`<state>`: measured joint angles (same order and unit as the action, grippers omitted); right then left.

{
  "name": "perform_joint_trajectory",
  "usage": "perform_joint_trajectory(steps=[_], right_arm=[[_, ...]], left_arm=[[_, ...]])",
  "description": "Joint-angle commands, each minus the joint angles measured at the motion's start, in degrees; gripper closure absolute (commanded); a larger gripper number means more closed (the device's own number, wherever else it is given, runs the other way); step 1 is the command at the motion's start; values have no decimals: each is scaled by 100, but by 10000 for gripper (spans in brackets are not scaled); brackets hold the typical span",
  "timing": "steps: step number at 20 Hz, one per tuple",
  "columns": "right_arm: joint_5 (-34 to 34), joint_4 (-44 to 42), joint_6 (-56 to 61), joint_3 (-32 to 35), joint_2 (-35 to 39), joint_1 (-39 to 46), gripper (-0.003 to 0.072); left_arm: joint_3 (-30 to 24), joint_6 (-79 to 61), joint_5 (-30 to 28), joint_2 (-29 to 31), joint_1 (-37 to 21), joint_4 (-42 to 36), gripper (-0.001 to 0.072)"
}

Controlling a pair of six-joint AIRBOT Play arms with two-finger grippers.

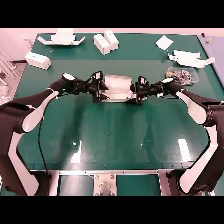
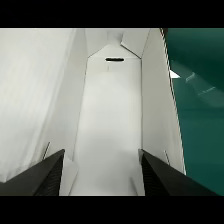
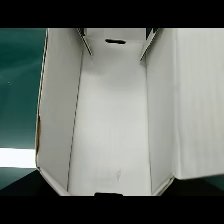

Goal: Fold the box and place the chain.

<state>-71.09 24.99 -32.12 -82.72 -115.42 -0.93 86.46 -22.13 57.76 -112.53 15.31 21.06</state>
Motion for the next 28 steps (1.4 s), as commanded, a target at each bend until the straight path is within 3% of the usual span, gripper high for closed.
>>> perform_joint_trajectory(steps=[1,4,6,7,9,10,11,15,16,17,20,23,28], right_arm=[[-11,4,-2,2,2,-4,131],[-11,4,-2,2,2,-4,131],[-11,4,-2,2,2,-4,131],[-11,4,-2,2,2,-4,131],[-11,4,-2,2,2,-4,131],[-11,4,-2,2,2,-4,131],[-11,4,-2,2,2,-4,131],[-11,4,-2,2,2,-4,131],[-11,4,-2,2,2,-4,131],[-11,4,-2,2,2,-4,131],[-11,4,-2,2,2,-4,131],[-11,4,-2,2,2,-4,131],[-11,4,-2,2,2,-4,131]], left_arm=[[11,-2,-37,57,-7,22,123],[20,35,-149,177,-28,444,125],[20,114,-70,273,-120,466,375],[20,114,31,328,-190,468,429],[31,116,339,431,-352,422,450],[50,114,533,496,-435,422,596],[94,140,758,557,-529,422,620],[116,605,1029,785,-807,382,621],[120,815,1016,809,-870,382,687],[122,1143,946,824,-916,391,688],[127,2675,649,828,-1043,431,688],[127,5453,243,824,-1084,776,689],[127,7215,505,632,-1095,1665,688]])
